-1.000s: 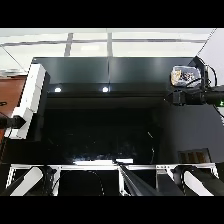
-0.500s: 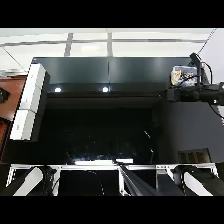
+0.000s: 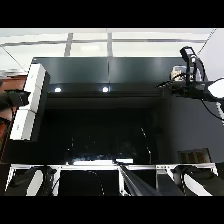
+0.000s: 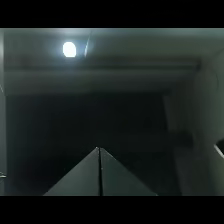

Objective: Fold the box and place the chain.

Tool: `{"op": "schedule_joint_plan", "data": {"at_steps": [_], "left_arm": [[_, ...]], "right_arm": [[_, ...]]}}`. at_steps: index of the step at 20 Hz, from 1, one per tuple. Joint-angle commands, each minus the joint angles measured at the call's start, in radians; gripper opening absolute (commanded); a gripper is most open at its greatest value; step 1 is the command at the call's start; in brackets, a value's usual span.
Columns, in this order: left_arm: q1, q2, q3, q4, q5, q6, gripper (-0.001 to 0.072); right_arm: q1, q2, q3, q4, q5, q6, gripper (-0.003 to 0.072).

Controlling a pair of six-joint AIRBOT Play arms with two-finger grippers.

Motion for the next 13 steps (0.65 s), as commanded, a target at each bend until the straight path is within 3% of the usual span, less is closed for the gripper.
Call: {"op": "schedule_joint_plan", "data": {"at_steps": [1, 5, 13], "left_arm": [[-0.028, 0.161, -0.130, 0.038, 0.109, -0.018, 0.0028], [-0.028, 0.168, -0.133, 0.034, 0.092, -0.072, 0.0028], [-0.028, 0.064, -0.133, 0.074, 0.086, -0.122, 0.0028]], "right_arm": [[0.007, 0.001, 0.000, -0.022, -0.026, 0.001, 0.0017], [0.007, 0.001, 0.000, -0.022, -0.026, 0.001, 0.0016], [0.007, 0.001, 0.000, -0.022, -0.026, 0.001, 0.0017]]}}
